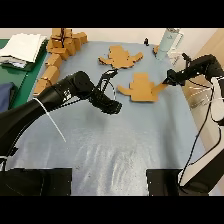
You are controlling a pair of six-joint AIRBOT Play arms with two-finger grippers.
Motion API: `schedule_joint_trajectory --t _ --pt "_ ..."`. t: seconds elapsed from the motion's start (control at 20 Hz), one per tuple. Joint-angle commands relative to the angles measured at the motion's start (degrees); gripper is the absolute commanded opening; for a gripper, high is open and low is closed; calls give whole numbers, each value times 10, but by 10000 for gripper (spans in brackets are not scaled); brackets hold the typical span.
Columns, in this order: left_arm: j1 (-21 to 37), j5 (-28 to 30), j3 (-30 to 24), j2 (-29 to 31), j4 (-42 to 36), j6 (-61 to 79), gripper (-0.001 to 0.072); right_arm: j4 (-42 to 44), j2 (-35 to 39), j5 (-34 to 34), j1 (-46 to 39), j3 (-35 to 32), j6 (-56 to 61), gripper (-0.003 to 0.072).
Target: Fold the box.
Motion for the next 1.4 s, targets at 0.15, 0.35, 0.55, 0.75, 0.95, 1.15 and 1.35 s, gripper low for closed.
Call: schedule_joint_trajectory --t 0.15,0.35,0.55,0.75,0.95,1.15,1.35 --pt "8 -13 -26 3 -2 12 13 2 232 121 60 -321 6 -1" --pt "8 -38 -50 24 -2 42 13 1 396 189 114 -551 42 -1" --pt "12 -60 -77 61 -2 54 13 -8 516 215 183 -705 104 -1" --pt "36 -91 -85 73 -3 58 13 -17 548 199 210 -742 126 83" --pt "53 -119 -85 73 -3 58 14 -26 513 183 200 -712 123 249" --pt "54 -125 -84 72 -6 57 15 -23 414 86 200 -643 68 243" --pt "54 -138 -84 73 -17 58 15 3 335 57 203 -603 1 226"
